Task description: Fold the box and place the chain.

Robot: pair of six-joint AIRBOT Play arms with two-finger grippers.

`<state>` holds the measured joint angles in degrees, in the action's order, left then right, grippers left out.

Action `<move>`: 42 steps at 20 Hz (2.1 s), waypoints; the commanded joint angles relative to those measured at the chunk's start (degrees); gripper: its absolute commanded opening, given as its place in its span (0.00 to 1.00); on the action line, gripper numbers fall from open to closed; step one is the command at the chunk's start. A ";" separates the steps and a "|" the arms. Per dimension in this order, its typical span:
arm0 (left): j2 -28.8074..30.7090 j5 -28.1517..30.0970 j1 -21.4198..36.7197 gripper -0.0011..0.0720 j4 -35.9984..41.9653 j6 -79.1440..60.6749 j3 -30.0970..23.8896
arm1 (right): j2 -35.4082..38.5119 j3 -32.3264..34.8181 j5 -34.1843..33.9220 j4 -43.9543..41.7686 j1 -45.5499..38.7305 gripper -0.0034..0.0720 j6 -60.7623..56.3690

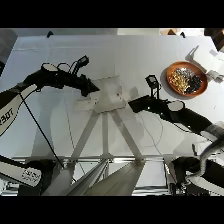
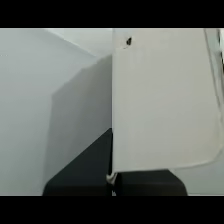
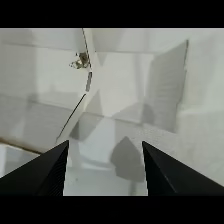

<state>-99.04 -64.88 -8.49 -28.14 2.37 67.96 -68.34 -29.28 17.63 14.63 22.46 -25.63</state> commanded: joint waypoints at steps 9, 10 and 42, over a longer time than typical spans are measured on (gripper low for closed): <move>15.50 -17.84 -0.31 0.02 -10.69 -9.53 -3.58 | 18.40 -0.11 -7.76 2.32 -10.38 0.74 0.00; 15.34 -15.96 -1.03 0.02 -9.09 -11.41 -5.81 | 18.82 -0.11 -7.74 2.32 -11.34 0.74 0.00; 3.45 6.56 -8.28 0.02 6.29 -27.67 -11.58 | 18.91 -0.11 -3.91 6.60 -12.66 0.73 -0.02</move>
<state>-95.26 -58.15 -16.82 -21.12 -25.50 56.42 -49.47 -29.32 13.34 21.23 9.82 -25.63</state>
